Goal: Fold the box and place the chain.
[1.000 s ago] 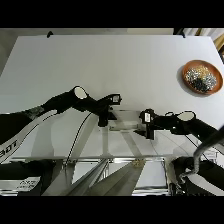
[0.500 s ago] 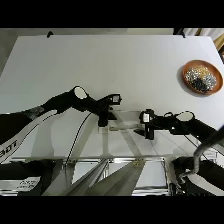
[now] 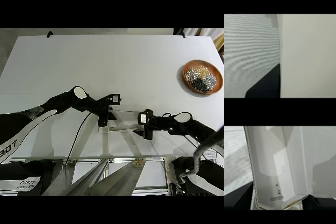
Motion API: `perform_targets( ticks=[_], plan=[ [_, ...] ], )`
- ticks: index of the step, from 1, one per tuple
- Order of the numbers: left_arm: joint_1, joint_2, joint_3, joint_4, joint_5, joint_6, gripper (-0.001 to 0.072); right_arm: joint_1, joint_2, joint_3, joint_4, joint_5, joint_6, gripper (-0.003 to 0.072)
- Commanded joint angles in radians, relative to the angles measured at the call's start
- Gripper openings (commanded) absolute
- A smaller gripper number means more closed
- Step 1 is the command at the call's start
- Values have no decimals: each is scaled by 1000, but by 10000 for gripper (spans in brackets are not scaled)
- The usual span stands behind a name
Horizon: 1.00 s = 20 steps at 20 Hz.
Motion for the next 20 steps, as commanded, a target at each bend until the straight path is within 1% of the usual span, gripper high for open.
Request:
perform_targets(
  ticks=[1,5,8,10,13,20],
  plan=[
    [-1,0,1,-1,1,0,10,2,-1,1,-19,-7,69,568],
    [-1,0,1,-1,1,0,10,2,-1,1,-68,-5,85,568],
    [-1,0,1,-1,1,0,10,2,-1,1,-71,8,85,569],
    [-1,0,1,-1,1,0,10,2,-13,1,-71,11,85,597],
    [-1,0,1,-1,1,0,10,2,-47,1,-70,16,68,597],
    [-1,0,1,-1,1,0,10,2,-48,1,-62,34,65,592]
  ],
)
